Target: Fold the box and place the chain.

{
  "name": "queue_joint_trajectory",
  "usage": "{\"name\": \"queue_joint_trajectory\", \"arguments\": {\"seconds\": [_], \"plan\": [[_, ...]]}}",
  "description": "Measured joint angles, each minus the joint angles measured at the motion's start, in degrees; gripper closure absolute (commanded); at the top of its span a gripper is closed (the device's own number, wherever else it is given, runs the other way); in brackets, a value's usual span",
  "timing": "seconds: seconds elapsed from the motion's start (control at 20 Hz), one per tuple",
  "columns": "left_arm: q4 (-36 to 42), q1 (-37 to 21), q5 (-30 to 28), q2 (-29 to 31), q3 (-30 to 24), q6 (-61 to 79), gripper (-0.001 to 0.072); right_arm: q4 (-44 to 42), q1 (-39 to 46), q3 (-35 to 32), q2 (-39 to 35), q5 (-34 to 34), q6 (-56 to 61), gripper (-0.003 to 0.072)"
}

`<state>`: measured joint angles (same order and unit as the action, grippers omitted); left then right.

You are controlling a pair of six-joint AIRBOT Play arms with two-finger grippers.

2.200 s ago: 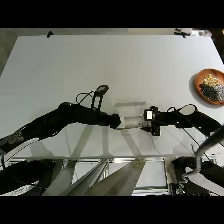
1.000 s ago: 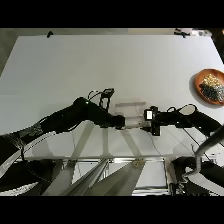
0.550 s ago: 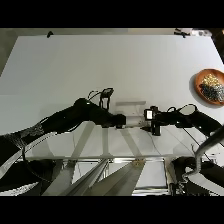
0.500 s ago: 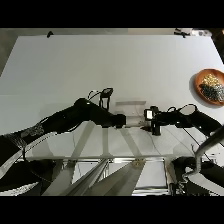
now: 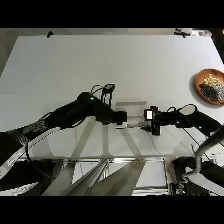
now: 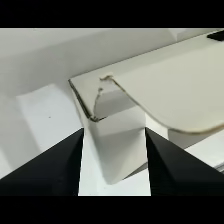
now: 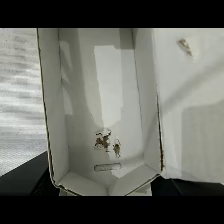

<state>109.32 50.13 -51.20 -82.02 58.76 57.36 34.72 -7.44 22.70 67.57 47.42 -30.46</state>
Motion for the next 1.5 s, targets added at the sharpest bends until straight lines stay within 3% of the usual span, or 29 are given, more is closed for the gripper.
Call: {"name": "queue_joint_trajectory", "arguments": {"seconds": [0.4, 0.75, 1.0, 1.05, 1.1, 1.2, 1.25, 1.3, 1.4, 1.5], "plan": [[-2.32, 1.27, -1.97, -2.71, 0.7, -2.27, 0.0312, -0.02, 0.0, 0.0, 0.0, -0.04, 0.15, 0.0276], [-2.71, 1.86, 0.46, -4.42, 0.81, -4.24, 0.0321, -0.02, 0.0, 0.0, 0.0, -0.07, 0.17, 0.0276], [-3.08, 2.08, 0.68, -5.86, 0.81, -5.11, 0.0581, -0.04, 0.0, 0.0, 0.0, -0.07, 0.17, 0.0276], [-3.15, 2.08, 0.57, -5.97, 0.81, -5.35, 0.0581, -0.07, 0.0, 0.0, 0.0, 0.0, 0.2, 0.0276], [-3.17, 2.08, 0.55, -6.03, 0.83, -5.35, 0.0651, -0.07, 0.0, 0.0, 0.0, 0.0, 0.2, 0.0276], [-3.19, 2.08, 0.31, -6.14, 0.85, -5.51, 0.0681, -0.11, 0.02, 0.02, -0.02, 0.09, 0.22, 0.0276], [-3.19, 2.08, 0.24, -6.19, 0.87, -5.49, 0.0676, -0.11, 0.02, 0.02, -0.02, 0.07, 0.22, 0.0276], [-3.19, 2.08, 0.22, -6.19, 0.87, -5.46, 0.0591, -0.09, 0.02, 0.02, -0.02, 0.07, 0.2, 0.0276], [-3.06, 2.12, 0.57, -6.4, 0.81, -5.07, 0.0229, -0.02, 0.0, -0.02, 0.0, -0.2, 0.07, 0.0276], [-2.51, 2.1, 0.59, -6.32, 0.83, -5.14, 0.0198, -0.02, 0.0, -0.02, 0.0, -0.17, 0.07, 0.0276]]}}
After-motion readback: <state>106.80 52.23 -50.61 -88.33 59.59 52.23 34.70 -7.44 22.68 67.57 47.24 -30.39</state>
